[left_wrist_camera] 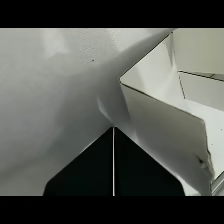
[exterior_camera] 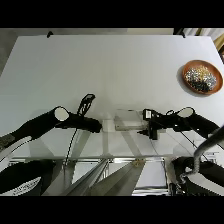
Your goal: Fold the box and place the chain.
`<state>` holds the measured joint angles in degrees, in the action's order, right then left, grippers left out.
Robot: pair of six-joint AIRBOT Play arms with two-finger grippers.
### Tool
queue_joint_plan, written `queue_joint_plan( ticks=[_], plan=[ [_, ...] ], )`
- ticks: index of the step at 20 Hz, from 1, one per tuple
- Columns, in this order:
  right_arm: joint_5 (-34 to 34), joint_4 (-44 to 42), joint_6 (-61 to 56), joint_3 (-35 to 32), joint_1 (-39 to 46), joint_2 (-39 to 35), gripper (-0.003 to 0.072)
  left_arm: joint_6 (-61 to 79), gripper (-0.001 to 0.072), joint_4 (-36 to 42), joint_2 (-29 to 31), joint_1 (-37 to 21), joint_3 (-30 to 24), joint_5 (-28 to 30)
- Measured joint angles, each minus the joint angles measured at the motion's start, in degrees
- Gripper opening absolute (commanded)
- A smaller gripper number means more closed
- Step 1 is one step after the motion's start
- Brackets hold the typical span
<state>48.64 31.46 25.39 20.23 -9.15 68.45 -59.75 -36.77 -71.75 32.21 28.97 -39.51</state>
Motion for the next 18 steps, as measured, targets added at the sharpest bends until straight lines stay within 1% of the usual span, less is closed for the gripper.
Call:
queue_joint_plan(
  ticks=[2,3,4,6,8,9,10,14,15,16,17,18],
  plan=[
    [0.0,0.0,0.0,0.0,0.0,0.0,0.0343,2.67,0.0018,2.47,-0.52,0.52,-0.09,0.68],
    [0.0,0.0,0.0,0.0,0.0,0.0,0.0343,4.57,0.0047,3.74,-0.44,0.7,-0.11,0.72],
    [0.0,0.0,-0.02,0.0,0.0,0.0,0.0343,6.34,0.0083,4.74,-0.02,0.81,-0.11,0.61],
    [0.0,0.0,0.0,0.0,0.0,0.0,0.0343,9.27,0.0224,6.43,1.27,0.98,0.02,0.2],
    [0.0,0.0,0.0,0.0,0.0,0.0,0.0343,11.63,0.0238,8.13,2.73,1.03,0.11,-0.04],
    [0.0,0.0,0.0,0.0,0.0,0.0,0.0343,12.37,0.0299,8.92,3.28,1.09,0.13,-0.31],
    [0.0,0.02,0.0,0.0,0.0,0.0,0.0343,12.98,0.033,9.7,3.69,1.27,0.15,-0.46],
    [0.0,0.0,0.0,0.0,0.0,0.0,0.0343,14.29,0.0338,12.5,4.46,2.47,0.22,-0.28],
    [0.0,0.0,0.0,0.0,0.0,0.0,0.0343,14.49,0.0358,13.2,4.55,2.69,0.33,0.04],
    [0.0,0.0,0.0,0.0,0.0,0.0,0.0343,14.6,0.0426,13.79,4.61,2.84,0.42,0.39],
    [0.0,0.0,0.0,0.0,0.0,0.0,0.0343,14.67,0.0517,14.16,4.66,2.97,0.5,0.59],
    [0.0,0.0,-0.02,0.0,0.0,0.0,0.0343,14.71,0.0526,14.49,4.68,3.15,0.59,0.74]
  ],
)
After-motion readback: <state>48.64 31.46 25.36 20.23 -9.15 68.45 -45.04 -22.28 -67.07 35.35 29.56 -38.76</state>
